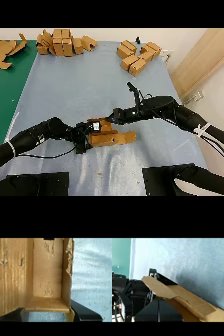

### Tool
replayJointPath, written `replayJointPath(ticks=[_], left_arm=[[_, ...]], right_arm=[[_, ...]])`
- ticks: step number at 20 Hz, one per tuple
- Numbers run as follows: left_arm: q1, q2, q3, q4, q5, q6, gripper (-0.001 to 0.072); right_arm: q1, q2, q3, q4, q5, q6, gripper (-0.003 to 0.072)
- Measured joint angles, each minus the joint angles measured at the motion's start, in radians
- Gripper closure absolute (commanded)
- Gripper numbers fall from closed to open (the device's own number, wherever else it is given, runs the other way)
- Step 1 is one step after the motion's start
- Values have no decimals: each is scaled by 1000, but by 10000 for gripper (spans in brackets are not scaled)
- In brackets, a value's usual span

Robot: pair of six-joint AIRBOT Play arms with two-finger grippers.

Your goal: Fold the box.

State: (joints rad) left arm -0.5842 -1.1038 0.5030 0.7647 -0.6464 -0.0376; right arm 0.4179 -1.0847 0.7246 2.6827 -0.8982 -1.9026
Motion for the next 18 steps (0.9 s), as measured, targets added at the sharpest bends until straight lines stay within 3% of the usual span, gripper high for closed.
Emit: replayJointPath(ticks=[11,18], left_arm=[[-3,0,0,-115,0,-1,183],[-3,0,0,-113,-36,-1,183]], right_arm=[[0,-11,6,-68,-4,-10,683],[0,-12,6,-74,-11,-10,683]])
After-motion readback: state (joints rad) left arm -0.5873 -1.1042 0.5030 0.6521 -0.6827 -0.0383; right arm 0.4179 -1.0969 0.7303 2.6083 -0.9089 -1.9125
